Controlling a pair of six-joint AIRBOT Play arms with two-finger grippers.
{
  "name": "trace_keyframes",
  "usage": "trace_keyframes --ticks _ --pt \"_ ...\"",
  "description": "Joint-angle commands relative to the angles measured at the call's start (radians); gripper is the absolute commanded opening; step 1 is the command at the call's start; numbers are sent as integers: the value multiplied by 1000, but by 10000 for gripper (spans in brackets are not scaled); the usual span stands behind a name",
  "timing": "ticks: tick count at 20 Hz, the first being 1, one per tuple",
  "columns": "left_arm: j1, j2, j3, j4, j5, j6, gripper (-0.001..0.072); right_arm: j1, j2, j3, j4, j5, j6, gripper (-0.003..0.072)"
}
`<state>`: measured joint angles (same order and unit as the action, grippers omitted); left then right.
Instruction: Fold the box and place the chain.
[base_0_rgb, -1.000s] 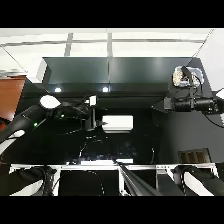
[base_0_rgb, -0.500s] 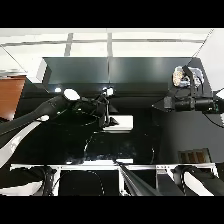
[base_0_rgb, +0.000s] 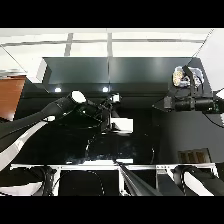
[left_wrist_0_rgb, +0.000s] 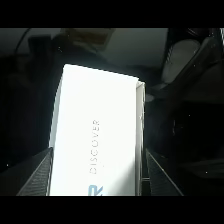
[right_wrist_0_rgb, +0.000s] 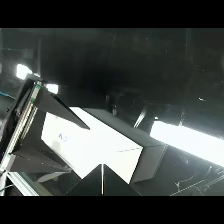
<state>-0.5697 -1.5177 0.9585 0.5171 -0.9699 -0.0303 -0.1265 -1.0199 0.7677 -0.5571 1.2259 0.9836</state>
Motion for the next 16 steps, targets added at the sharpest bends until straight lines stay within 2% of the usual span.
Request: trace_keyframes --ticks 1,9,12,16 --pt "-8 -1 1 27 1 1 707 0 0 1 -2 1 0 12" --pt "-23 -1 1 71 13 30 707 0 0 1 -2 1 0 12" --pt "-61 -9 0 77 62 102 707 0 0 1 -2 1 0 12" --pt "-131 -25 0 69 213 138 708 0 0 1 -2 2 4 12"
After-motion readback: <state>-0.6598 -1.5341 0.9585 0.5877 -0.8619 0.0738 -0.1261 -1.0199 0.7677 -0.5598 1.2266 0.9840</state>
